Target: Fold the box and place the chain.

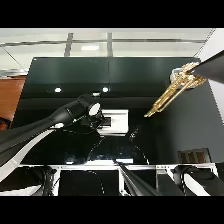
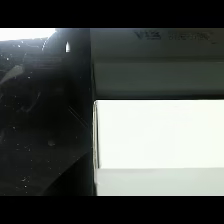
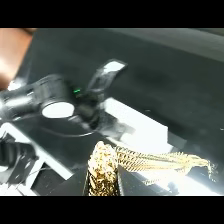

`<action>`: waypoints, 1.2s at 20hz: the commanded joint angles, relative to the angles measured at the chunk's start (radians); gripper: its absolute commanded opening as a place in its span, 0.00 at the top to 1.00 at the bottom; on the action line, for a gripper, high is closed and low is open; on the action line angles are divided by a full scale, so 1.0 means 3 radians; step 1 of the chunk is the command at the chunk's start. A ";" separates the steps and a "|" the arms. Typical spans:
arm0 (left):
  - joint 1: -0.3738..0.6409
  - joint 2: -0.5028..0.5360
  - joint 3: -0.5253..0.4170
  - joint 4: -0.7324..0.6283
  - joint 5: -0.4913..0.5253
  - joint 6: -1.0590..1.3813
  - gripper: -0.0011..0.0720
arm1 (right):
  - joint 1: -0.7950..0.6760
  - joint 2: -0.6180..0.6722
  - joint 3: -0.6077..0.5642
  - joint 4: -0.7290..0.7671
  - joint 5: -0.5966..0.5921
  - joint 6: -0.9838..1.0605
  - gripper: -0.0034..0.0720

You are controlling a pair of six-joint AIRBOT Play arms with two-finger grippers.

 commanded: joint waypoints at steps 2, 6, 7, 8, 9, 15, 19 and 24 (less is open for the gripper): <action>0.0003 -0.0001 0.0003 0.0000 0.0001 0.0000 0.95 | 0.0504 -0.0060 -0.0005 0.0036 -0.0248 0.0000 0.94; 0.0003 -0.0001 0.0003 0.0000 0.0000 0.0000 0.95 | 0.0896 -0.0243 -0.0011 0.0038 -0.0432 -0.0003 0.94; 0.0003 -0.0001 0.0003 0.0001 0.0000 0.0000 0.95 | 0.0984 -0.0298 -0.0011 0.0037 -0.0469 -0.0020 0.94; 0.0003 -0.0001 0.0003 0.0000 0.0000 0.0000 0.95 | 0.1049 -0.0346 -0.0011 0.0039 -0.0528 -0.0025 0.94; 0.0003 -0.0001 0.0003 0.0000 0.0000 0.0000 0.95 | 0.1114 -0.0388 -0.0011 0.0039 -0.0598 -0.0034 0.94; 0.0003 -0.0001 0.0003 0.0001 -0.0006 0.0000 0.95 | 0.1251 -0.0613 -0.0201 -0.0006 -0.0621 -0.0065 0.94; 0.0003 -0.0001 0.0003 0.0000 -0.0006 0.0000 0.95 | 0.1251 -0.0617 -0.0776 -0.0437 -0.0549 -0.0061 0.94; 0.0003 -0.0001 0.0003 0.0001 -0.0024 0.0000 0.95 | 0.1250 -0.0619 -0.1349 -0.1118 -0.0641 0.0079 0.94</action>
